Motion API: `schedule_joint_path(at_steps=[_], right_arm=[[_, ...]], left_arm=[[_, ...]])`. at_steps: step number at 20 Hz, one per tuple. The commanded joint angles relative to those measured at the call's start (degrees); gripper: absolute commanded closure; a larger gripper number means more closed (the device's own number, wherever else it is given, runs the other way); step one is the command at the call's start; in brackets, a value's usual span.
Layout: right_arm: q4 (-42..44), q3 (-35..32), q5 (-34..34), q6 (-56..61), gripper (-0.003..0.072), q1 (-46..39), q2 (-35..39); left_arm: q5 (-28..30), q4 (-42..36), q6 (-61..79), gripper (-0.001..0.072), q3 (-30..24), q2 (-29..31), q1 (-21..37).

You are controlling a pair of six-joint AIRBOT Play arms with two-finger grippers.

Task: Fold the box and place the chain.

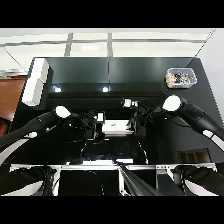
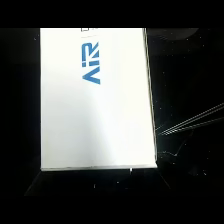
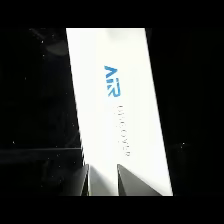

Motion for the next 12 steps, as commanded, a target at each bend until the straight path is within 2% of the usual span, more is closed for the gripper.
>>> schedule_joint_path(at_steps=[1, 3, 8, 12], right_arm=[[2.38, 1.44, 1.31, 20.13, 0.0486, -1.88, 1.84], [6.08, 0.85, 1.22, 33.44, 0.0675, -2.73, 1.66], [15.54, -3.04, -4.02, 42.75, 0.0676, -2.27, -1.81], [14.99, -3.32, -4.55, 42.77, 0.0675, -2.27, -6.64]], left_arm=[[-0.04, 0.02, 0.0, 0.0287, 0.0, -0.02, -0.04], [-0.02, 0.0, -0.02, 0.0286, 0.0, -0.02, -0.04], [-0.04, 0.0, -0.02, 0.0286, 0.0, -0.02, -0.04], [-0.04, -0.02, -0.04, 0.0287, 0.0, -0.02, -0.02]])
